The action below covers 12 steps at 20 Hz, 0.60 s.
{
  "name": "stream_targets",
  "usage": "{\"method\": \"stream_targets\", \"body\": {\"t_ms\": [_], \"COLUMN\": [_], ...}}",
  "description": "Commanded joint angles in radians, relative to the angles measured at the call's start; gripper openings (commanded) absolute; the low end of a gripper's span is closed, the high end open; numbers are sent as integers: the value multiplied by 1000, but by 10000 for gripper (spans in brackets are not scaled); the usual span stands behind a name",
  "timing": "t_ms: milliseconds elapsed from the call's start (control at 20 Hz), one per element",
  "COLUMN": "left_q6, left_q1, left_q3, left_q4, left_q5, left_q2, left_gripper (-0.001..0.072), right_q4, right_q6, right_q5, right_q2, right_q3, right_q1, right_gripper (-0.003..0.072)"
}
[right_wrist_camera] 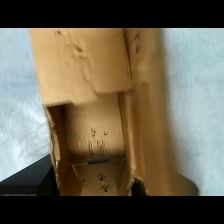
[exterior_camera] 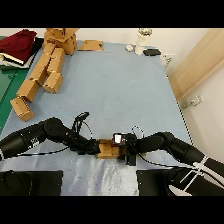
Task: Fold the box.
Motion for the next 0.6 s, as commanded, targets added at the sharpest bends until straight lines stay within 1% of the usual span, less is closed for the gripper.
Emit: {"method": "stream_targets", "body": {"t_ms": [0, 150, 300, 550], "left_q6": [7, 8, 10, 11], "left_q1": [0, 0, -1, -1], "left_q3": [1, 1, 1, 1], "left_q4": [-10, -10, -10, -40], "left_q5": [-11, -9, 16, 36], "left_q2": [1, 1, 1, 1], "left_gripper": [316, 317, 318, 318], "right_q4": [-6, -6, -6, -6], "right_q6": [-3, -3, -3, -3], "right_q5": [0, 0, 0, 0], "right_q2": [0, 0, 0, 0], "right_q3": [0, 0, 0, 0], "right_q1": [1, 1, 1, 1], "right_gripper": [506, 505, 505, 505]}}
